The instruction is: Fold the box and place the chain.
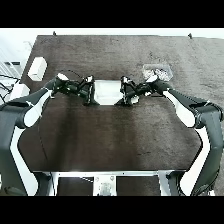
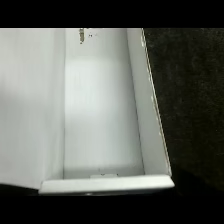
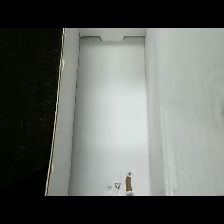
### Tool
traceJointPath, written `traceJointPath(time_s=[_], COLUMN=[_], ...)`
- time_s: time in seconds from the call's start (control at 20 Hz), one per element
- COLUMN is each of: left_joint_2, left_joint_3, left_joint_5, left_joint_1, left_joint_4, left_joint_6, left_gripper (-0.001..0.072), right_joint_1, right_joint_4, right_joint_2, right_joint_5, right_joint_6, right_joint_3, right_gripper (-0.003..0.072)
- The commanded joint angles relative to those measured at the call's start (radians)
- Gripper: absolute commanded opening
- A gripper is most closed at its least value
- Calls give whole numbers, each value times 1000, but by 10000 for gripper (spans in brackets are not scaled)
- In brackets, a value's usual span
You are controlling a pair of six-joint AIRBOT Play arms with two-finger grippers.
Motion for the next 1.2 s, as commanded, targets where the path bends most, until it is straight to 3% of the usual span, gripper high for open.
traceJointPath(time_s=[0.0, 1.05, 1.1, 1.15], left_joint_2=[0, 0, 0, 0], left_joint_3=[0, 0, 0, 0], left_joint_5=[-8, -4, -5, -5], left_joint_1=[-1, -1, -1, -1], left_joint_4=[2, -3, -3, -3], left_joint_6=[3, 3, 3, 3], left_gripper=[528, 528, 528, 528], right_joint_1=[1, 2, 2, -1], right_joint_4=[0, 0, 0, 6], right_joint_2=[0, 1, 1, 1], right_joint_5=[0, 4, 27, 24], right_joint_6=[1, 2, 0, 1], right_joint_3=[0, 0, 0, 2], right_gripper=[427, 427, 451, 550])
